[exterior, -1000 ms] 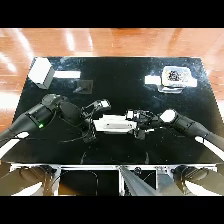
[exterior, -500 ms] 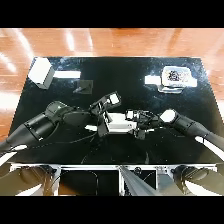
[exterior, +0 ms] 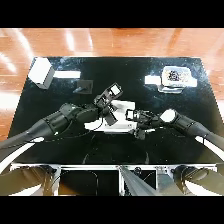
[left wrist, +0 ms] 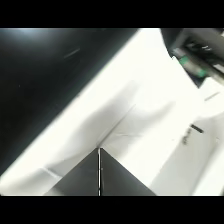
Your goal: Fold the box and place the chain.
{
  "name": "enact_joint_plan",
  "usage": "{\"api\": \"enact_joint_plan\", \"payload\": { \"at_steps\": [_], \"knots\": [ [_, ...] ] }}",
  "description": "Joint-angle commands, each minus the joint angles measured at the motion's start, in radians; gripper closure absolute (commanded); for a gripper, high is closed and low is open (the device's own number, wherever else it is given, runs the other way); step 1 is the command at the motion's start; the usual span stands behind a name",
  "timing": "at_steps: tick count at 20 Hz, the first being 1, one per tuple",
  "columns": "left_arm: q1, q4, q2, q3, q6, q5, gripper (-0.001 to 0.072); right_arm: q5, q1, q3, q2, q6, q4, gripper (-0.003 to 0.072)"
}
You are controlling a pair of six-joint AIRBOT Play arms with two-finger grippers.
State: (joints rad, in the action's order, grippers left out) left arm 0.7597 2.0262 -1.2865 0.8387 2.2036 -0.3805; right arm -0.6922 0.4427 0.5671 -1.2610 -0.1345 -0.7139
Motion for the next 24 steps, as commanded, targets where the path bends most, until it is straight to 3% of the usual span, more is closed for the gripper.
{"api": "enact_joint_plan", "payload": {
  "at_steps": [1,10,14,18,22,24],
  "knots": [
    [0.001,-0.001,-0.063,0.0,-0.056,0.041,0.0692,0.0,0.0,0.0,0.0,0.0,-0.002,0.0138],
    [0.0,0.001,-0.086,0.003,-0.11,0.032,0.0691,0.002,0.0,0.0,0.0,0.0,-0.002,0.0138],
    [-0.014,-0.036,-0.03,0.004,-0.11,-0.042,0.0692,0.002,0.0,0.0,0.0,0.0,-0.002,0.0138],
    [-0.041,-0.141,0.086,0.004,-0.11,-0.196,0.0691,0.002,0.0,0.0,0.0,0.0,-0.002,0.0138],
    [-0.089,-0.354,0.169,-0.015,-0.294,-0.477,0.0692,0.002,0.0,0.0,0.0,0.0,-0.002,0.0138],
    [-0.115,-0.431,0.201,-0.046,-0.32,-0.553,0.0692,0.002,0.0,0.0,0.0,0.0,-0.002,0.0138]
  ]
}}
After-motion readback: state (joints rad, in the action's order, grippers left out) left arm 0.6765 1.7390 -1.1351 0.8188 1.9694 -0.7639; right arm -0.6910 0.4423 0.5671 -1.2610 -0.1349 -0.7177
